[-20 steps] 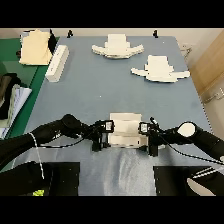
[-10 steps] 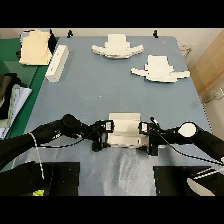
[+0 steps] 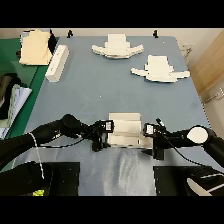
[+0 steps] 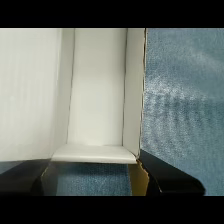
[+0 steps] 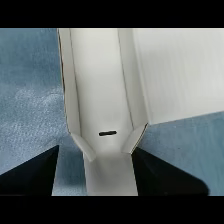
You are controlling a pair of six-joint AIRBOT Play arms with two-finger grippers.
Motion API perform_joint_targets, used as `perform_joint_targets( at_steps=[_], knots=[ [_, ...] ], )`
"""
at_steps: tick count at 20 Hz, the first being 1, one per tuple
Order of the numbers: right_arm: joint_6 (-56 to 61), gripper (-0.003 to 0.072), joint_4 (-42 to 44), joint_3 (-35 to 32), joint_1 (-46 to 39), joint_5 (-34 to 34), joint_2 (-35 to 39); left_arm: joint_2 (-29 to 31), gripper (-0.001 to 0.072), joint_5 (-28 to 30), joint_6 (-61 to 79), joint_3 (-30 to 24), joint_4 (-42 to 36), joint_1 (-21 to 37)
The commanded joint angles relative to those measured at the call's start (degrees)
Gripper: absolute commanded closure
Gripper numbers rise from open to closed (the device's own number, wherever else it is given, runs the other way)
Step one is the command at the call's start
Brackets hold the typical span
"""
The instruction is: Fold the box.
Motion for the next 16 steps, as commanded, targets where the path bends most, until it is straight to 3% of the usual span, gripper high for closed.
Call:
perform_joint_targets(
  at_steps=[1,5,8,10,13,16],
  knots=[
    [7.23,-0.0034,-4.68,0.04,-0.02,3.98,6.73,0.04,0.0246,0.04,-0.02,-0.04,0.02,-0.04],
    [13.68,-0.0034,-3.21,0.07,0.0,6.82,14.6,0.04,0.0246,0.04,-0.02,-0.02,0.0,-0.04],
    [17.27,-0.0034,7.63,0.04,0.02,3.93,18.1,0.04,0.0246,0.04,0.0,-0.02,0.02,-0.04],
    [31.85,-0.0034,17.53,0.02,0.0,2.67,17.59,0.04,0.0246,0.02,-0.02,-0.04,0.0,-0.04],
    [63.54,-0.0034,18.6,0.02,0.0,1.31,13.7,0.04,0.0246,0.09,-0.02,-0.02,0.0,-0.04],
    [72.24,-0.0034,21.42,0.04,0.0,-1.2,9.79,0.04,0.0246,0.04,-0.02,-0.02,0.0,-0.04]
  ],
)
